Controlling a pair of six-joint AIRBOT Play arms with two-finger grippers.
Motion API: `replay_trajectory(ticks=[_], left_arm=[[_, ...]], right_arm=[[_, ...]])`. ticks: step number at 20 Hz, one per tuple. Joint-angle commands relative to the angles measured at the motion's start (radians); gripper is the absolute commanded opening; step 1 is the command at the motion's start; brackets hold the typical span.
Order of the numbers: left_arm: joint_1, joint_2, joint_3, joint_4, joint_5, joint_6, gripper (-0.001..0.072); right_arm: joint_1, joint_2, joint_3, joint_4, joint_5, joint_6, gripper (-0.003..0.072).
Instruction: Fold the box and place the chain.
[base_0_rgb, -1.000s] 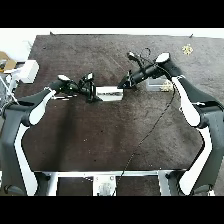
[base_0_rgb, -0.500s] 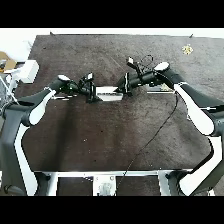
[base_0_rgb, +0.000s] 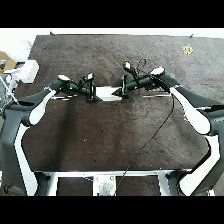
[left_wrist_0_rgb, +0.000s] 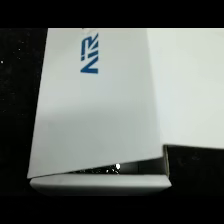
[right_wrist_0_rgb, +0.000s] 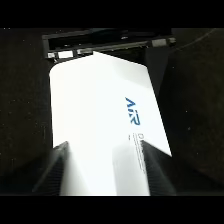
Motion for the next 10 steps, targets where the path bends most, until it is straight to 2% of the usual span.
replay_trajectory(ticks=[1,3,5,10], left_arm=[[0.0,0.0,0.0,0.0,0.001,0.0,0.0341],[0.0,0.0,0.0,0.0,0.001,0.0,0.0341],[0.0,0.0,0.0,0.0,0.001,0.0,0.0341],[0.0,0.0,0.0,0.0,0.001,0.0,0.0341]], right_arm=[[0.028,-0.003,-0.001,-0.031,-0.085,-0.026,0.0584],[0.04,-0.003,-0.001,-0.039,-0.132,-0.03,0.0567],[0.043,-0.003,-0.001,-0.04,-0.136,-0.053,0.0444],[0.041,-0.002,0.012,-0.04,-0.162,-0.056,0.0446]])
